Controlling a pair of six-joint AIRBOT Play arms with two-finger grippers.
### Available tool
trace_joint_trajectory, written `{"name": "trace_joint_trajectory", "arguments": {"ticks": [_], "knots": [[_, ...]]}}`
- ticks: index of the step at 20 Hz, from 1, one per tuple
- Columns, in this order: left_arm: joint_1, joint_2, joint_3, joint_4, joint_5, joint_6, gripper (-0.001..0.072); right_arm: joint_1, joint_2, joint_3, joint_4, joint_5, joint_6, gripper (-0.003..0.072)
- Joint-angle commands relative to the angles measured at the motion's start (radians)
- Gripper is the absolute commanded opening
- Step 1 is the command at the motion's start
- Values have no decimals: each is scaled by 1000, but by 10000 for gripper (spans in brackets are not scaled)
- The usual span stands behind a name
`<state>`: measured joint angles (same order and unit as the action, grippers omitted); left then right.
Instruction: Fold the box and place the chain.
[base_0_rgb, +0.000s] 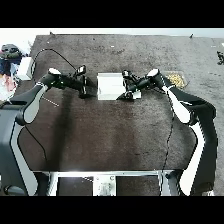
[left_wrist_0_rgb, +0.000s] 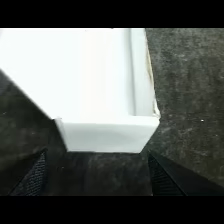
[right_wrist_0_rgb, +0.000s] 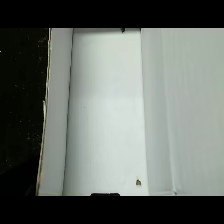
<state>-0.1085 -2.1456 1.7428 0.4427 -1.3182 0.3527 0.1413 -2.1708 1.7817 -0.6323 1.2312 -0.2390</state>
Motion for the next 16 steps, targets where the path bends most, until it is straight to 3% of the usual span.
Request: {"name": "trace_joint_trajectory", "arguments": {"ticks": [1, 16], "knots": [[-20, -10, 0, -17, -25, 26, 720, 1, -1, 0, 0, 0, 0, 421], [-96, -38, 0, -24, 88, 23, 720, 1, -1, 0, 0, 0, 0, 421]]}}
